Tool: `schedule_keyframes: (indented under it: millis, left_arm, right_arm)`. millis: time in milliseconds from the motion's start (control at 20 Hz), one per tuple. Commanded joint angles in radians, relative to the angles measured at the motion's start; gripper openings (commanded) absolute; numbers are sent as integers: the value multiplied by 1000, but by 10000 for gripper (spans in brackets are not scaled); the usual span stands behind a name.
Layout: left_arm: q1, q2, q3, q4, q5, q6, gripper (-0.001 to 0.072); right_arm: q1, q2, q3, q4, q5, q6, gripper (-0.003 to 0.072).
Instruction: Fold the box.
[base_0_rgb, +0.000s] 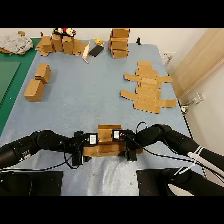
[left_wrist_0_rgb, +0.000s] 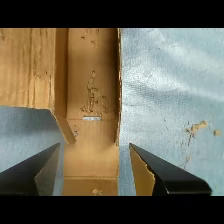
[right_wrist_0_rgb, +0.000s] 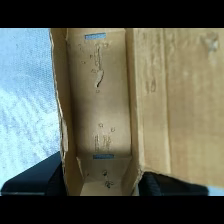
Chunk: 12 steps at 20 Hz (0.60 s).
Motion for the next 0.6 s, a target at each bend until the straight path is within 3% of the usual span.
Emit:
schedule_keyframes:
  millis: [0,300,400,550]
  left_arm:
    - [-6,-18,7,-39,12,0,668]
    - [-7,-38,7,-64,61,0,617]
    - [-21,-43,7,-64,61,13,282]
    - [-37,-43,7,-69,89,42,282]
  right_arm:
    - [0,0,0,0,0,0,497]
    - [0,0,0,0,0,0,497]
    - [0,0,0,0,0,0,497]
    - [0,0,0,0,0,0,497]
